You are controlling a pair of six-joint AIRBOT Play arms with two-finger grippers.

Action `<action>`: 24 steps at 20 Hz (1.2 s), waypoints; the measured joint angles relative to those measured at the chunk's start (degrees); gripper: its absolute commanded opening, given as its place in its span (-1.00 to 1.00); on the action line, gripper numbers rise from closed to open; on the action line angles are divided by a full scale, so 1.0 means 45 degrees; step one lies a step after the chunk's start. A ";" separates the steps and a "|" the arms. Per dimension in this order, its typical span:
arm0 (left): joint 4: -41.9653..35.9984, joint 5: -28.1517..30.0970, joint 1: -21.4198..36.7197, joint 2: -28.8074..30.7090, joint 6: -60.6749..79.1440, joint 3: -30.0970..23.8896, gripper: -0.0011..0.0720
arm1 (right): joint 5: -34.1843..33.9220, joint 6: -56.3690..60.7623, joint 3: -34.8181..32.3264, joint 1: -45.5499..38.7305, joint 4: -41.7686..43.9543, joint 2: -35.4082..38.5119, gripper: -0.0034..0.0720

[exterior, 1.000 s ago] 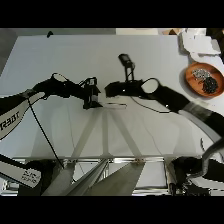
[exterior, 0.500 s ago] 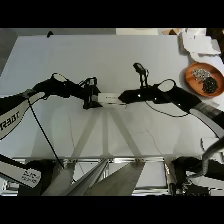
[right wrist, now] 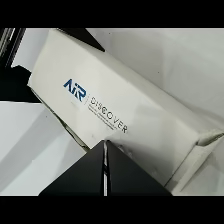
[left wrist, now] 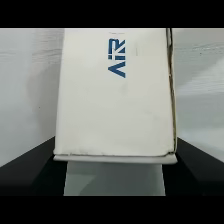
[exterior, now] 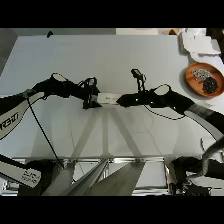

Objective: Fold the box and place the chain.

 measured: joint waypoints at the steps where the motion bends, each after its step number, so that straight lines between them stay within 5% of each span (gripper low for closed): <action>1: 0.0005 -0.0078 -0.0010 -0.0005 -0.0019 -0.0005 -0.21 | 0.0034 -0.0034 -0.0015 0.0019 -0.0107 0.0243 -0.89; 10: -0.0078 0.0063 -0.0005 -0.0010 -0.0034 0.0000 -0.21 | 0.0053 0.0976 0.0092 0.0044 -0.1938 0.4716 -0.89; 17: -0.0063 0.0039 -0.0005 -0.0010 -0.0029 0.0000 -0.21 | 0.3784 0.6309 0.0083 0.0049 -0.9738 0.7742 -0.89; 20: -0.0063 0.0039 -0.0005 -0.0010 -0.0029 0.0000 -0.22 | 0.4896 0.8480 -0.0126 -0.0019 -1.4071 0.7912 -0.89; 24: -0.0063 0.0034 -0.0005 -0.0010 -0.0029 0.0000 -0.22 | 0.4857 1.0520 -0.0267 -0.1059 -1.6534 0.7359 -0.89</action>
